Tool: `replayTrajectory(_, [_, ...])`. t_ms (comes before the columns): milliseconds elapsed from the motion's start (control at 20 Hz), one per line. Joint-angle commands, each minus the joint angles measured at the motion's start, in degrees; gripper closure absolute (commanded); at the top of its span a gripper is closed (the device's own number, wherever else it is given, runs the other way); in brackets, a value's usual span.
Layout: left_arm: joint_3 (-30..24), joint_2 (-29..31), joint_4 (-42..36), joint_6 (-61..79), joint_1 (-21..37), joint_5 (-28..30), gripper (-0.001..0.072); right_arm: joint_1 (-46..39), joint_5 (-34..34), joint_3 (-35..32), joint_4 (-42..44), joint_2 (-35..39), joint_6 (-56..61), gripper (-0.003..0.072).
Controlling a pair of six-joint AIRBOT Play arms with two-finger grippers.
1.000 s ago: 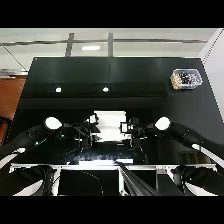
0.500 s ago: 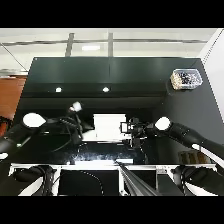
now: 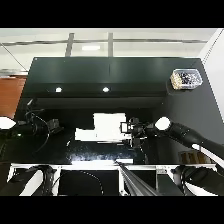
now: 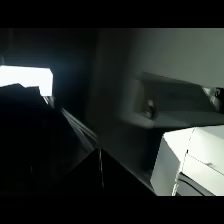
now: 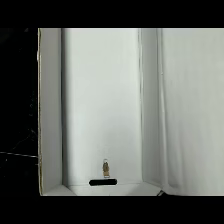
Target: Fold the box and place the chain.
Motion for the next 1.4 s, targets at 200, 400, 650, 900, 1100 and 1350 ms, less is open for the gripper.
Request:
replayTrajectory(200, [-3.0,-10.0,-7.7,1.9,-11.2,0.5,0.0678,0.0,0.0,0.0,0.0,0.0,0.0,0.0157])
replayTrajectory(400, [-2.8,-12.4,-12.7,2.0,-19.5,5.2,0.0678,0.0,0.0,0.0,0.0,0.0,0.0,0.0157])
replayTrajectory(650, [-0.9,-12.4,-13.7,2.3,-24.4,6.4,0.0676,0.0,-0.1,0.0,0.0,0.0,0.0,0.0157])
replayTrajectory(900, [3.2,-12.2,-13.9,2.3,-24.4,2.9,0.0151,0.0,-0.1,0.0,0.0,0.0,0.0,0.0157])
replayTrajectory(1100, [7.1,-12.2,-15.7,2.6,-24.6,-0.7,0.0011,0.0,-0.1,0.0,0.0,0.0,0.0,0.0157])
replayTrajectory(1350, [8.3,-12.2,-19.3,5.4,-27.1,-0.7,0.0011,0.0,-0.1,0.0,0.0,0.0,0.0,0.0157])
